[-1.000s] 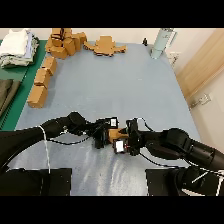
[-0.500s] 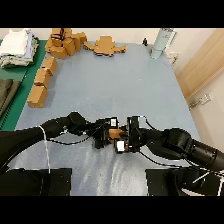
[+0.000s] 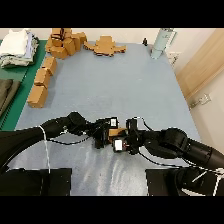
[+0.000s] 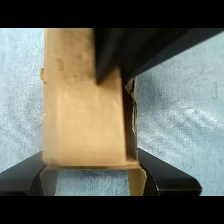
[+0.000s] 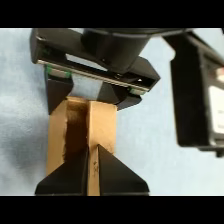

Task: Fold the box.

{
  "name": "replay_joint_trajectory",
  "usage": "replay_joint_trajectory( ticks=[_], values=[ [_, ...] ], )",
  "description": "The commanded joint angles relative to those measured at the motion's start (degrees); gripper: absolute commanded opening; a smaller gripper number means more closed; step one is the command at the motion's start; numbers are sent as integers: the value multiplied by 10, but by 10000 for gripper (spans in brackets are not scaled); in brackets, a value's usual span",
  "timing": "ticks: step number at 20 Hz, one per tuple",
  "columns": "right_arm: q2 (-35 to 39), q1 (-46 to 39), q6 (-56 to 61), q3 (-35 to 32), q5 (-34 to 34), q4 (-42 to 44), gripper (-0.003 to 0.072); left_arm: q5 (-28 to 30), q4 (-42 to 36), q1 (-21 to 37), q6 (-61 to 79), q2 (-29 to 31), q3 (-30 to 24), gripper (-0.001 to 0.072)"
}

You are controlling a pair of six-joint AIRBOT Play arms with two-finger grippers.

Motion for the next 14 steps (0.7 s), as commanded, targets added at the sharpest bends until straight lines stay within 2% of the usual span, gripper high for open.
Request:
replay_joint_trajectory(
  ticks=[1,12,14],
  values=[
    [-2,1,0,0,-21,28,79,0,0,0,0,0,0,300],
    [-2,1,-2,-4,-48,72,84,0,0,0,0,0,0,299],
    [-1,1,-2,-3,-48,72,108,0,0,0,0,0,0,299]
  ],
)
